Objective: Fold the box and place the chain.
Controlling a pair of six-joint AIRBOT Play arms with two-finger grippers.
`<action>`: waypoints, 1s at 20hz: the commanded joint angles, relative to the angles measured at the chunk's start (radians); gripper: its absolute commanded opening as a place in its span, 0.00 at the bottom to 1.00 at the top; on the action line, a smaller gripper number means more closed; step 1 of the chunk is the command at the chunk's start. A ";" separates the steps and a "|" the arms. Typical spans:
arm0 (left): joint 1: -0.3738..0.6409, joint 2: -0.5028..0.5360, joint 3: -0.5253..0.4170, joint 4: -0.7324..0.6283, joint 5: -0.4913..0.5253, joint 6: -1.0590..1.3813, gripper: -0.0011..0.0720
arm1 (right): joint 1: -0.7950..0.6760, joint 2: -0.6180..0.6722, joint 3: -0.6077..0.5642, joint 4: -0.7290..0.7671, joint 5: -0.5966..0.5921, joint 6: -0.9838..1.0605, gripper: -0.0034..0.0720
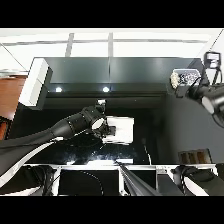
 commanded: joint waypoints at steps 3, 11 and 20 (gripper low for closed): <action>0.001 0.000 0.000 0.006 -0.002 0.000 0.06 | -0.373 -0.338 0.252 0.320 -0.205 -0.095 0.97; 0.001 0.000 0.000 0.006 -0.008 0.000 0.06 | -0.429 -0.887 0.937 0.384 0.230 -0.156 0.97; 0.001 0.000 0.000 0.002 -0.032 0.000 0.06 | -0.467 -1.025 1.029 0.384 0.231 -0.131 0.97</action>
